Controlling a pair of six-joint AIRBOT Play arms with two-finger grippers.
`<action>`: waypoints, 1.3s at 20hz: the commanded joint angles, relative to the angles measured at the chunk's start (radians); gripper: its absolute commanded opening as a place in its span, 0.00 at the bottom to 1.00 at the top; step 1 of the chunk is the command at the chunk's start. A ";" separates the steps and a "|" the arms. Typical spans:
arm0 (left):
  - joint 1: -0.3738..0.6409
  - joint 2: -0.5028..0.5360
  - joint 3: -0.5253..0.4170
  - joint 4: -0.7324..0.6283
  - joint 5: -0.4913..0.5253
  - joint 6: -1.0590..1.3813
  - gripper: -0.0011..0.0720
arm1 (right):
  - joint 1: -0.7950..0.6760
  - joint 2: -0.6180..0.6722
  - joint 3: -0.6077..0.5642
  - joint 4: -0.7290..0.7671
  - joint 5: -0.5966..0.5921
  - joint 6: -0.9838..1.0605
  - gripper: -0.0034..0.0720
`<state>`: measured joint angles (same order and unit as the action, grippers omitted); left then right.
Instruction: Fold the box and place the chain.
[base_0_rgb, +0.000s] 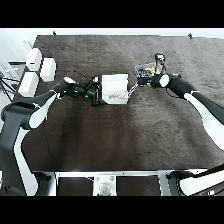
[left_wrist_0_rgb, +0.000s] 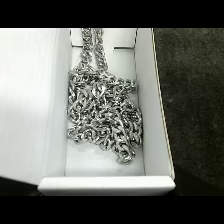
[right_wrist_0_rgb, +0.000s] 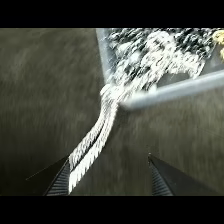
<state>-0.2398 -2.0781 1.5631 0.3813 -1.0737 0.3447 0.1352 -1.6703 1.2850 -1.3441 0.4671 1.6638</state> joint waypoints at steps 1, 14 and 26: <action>0.000 0.000 0.000 0.000 0.006 0.000 0.50 | -0.085 -0.095 0.073 0.409 0.017 -0.355 0.78; 0.000 0.000 0.000 0.000 0.007 0.000 0.50 | -0.087 -0.232 0.190 0.552 0.128 -0.573 0.47; 0.000 0.000 0.000 0.000 0.007 -0.001 0.50 | -0.049 -0.168 0.189 0.547 0.137 -0.561 0.05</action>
<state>-0.2398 -2.0781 1.5627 0.3813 -1.0664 0.3439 0.0826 -1.8717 1.4746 -0.7940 0.5587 1.0935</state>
